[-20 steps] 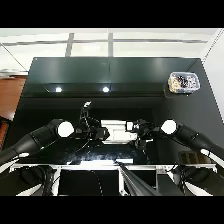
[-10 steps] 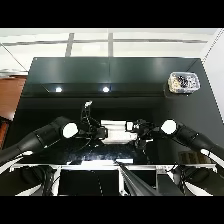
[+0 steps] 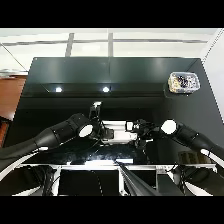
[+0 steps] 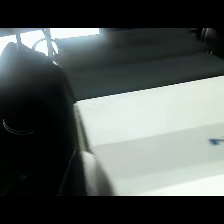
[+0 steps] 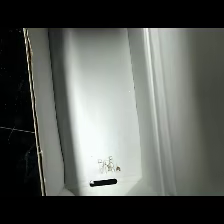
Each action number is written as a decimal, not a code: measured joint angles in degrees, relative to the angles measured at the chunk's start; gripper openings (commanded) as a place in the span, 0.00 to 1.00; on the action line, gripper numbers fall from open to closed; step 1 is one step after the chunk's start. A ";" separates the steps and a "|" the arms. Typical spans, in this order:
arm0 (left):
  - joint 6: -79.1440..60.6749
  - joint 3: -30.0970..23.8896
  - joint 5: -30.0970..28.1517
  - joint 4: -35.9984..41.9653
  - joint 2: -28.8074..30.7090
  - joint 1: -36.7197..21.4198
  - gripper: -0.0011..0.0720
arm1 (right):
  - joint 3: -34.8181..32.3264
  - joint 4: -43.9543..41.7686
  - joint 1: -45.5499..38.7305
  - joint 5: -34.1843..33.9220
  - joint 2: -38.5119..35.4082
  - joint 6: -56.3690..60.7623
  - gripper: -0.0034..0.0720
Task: Fold the box and place the chain.
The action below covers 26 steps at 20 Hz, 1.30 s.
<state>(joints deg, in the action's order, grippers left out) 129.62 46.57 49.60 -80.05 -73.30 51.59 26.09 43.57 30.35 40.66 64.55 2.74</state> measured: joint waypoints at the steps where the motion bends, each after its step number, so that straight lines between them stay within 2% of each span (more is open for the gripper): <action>1: 1.22 0.57 0.92 -0.66 -0.39 0.33 0.50 | 0.00 0.02 0.00 0.00 0.00 0.00 0.45; 4: 3.28 2.49 4.22 -2.23 -1.53 0.92 0.49 | 0.00 0.02 0.00 0.00 0.00 0.00 0.45; 6: 4.31 3.56 5.62 -2.89 -2.10 1.09 0.40 | 0.00 0.00 0.00 0.02 0.00 0.00 0.45; 26: 7.28 7.74 9.84 -4.63 -6.45 1.31 0.38 | 0.00 0.00 0.00 0.24 0.00 0.00 0.45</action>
<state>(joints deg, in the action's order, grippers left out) 136.90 54.30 59.44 -84.68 -79.75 52.90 26.09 43.57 30.35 40.91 64.55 2.74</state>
